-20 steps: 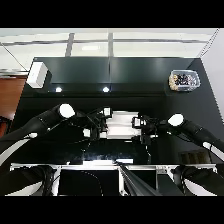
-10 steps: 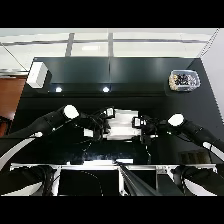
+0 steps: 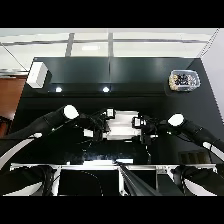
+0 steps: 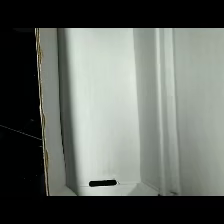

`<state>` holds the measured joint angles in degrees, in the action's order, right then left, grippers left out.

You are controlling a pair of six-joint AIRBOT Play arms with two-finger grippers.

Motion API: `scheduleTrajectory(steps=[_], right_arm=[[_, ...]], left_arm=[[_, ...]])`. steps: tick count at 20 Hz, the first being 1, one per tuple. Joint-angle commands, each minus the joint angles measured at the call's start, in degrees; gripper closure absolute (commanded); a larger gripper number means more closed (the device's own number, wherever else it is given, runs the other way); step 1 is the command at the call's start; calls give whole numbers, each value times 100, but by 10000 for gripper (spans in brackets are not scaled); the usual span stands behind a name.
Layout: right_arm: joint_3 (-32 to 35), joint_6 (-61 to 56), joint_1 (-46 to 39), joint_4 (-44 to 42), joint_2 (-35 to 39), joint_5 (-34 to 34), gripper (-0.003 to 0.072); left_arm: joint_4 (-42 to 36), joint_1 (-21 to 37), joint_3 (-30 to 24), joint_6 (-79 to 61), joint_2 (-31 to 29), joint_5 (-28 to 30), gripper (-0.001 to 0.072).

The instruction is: Fold the box and place the chain.

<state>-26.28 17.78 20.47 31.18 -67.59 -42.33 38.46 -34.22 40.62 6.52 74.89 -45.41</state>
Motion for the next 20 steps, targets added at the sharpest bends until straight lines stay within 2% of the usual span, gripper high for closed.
scheduleTrajectory(steps=[1,3,8,10,12,16,20], right_arm=[[0,-11,4,-4,-4,0,255],[0,-9,4,-4,-4,0,255],[0,-9,4,-4,-4,0,256],[0,-9,4,-4,-4,0,256],[0,-9,4,-4,-4,0,255],[0,-9,4,-4,-4,0,255],[0,-9,4,-4,-4,0,255]], left_arm=[[363,297,7,549,-267,-15,687],[431,817,7,999,-581,-243,686],[422,2756,4,2280,-907,-1731,686],[675,3410,4,3578,-907,-1934,686],[1154,3888,-26,4511,-905,-1888,687],[1314,4527,-398,6341,-855,-1829,686],[664,4529,-1132,6570,-809,-1921,686]])
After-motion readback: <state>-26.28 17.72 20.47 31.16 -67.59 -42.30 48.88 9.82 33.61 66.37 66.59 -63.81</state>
